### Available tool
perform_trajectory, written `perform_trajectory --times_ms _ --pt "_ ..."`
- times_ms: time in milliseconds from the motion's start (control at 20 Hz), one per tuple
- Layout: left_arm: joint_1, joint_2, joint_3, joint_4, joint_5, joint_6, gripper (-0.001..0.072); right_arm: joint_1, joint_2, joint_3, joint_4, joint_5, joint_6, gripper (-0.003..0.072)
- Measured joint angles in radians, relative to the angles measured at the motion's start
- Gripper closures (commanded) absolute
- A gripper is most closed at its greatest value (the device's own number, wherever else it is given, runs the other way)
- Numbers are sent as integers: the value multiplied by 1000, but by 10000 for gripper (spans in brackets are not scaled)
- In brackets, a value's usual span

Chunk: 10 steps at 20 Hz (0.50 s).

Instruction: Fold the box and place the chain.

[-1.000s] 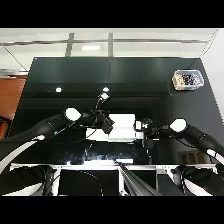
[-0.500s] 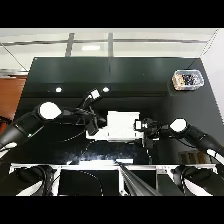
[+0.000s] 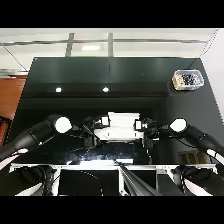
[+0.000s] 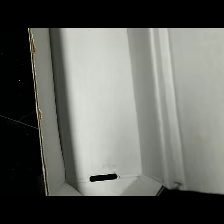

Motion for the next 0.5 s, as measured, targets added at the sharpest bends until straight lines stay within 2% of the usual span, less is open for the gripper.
perform_trajectory --times_ms 100,250,300,400,500 --pt "-24 -18 -5 6 71 8 12 0 0 0 0 0 0 208" --pt "-39 -30 -8 11 125 16 23 0 0 0 0 0 0 209" --pt "-42 -32 -8 10 135 16 60 0 0 0 0 0 0 209" --pt "-46 -35 -10 -3 148 22 407 0 0 0 0 0 0 209" --pt "-52 -36 -10 -29 156 47 454 0 0 0 0 0 0 208"
